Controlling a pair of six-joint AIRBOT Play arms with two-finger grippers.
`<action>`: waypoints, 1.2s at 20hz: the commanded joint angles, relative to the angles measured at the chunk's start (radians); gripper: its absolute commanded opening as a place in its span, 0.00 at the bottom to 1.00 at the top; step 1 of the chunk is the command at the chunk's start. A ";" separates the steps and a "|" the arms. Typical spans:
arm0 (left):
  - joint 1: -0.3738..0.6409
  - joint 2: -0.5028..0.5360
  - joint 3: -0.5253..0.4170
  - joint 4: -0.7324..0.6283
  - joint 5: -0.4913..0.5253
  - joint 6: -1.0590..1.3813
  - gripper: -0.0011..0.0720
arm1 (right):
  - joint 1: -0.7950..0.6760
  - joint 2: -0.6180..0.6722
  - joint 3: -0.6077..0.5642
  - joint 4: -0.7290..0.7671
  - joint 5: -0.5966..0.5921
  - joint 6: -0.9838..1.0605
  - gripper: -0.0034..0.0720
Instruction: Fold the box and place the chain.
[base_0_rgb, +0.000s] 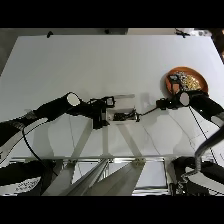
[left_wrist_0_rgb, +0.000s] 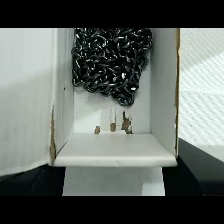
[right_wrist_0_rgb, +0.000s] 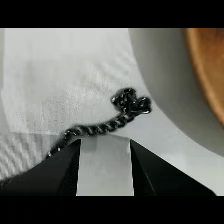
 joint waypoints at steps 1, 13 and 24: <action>-0.001 0.000 0.000 0.000 0.000 0.000 0.55 | 0.001 0.010 0.025 -0.013 0.036 0.001 0.51; -0.001 0.000 0.000 0.000 0.000 0.000 0.55 | 0.001 -0.004 0.026 -0.018 -0.012 0.003 0.51; -0.001 0.000 0.000 0.000 0.000 0.000 0.55 | 0.001 -0.044 0.026 -0.017 0.021 0.002 0.34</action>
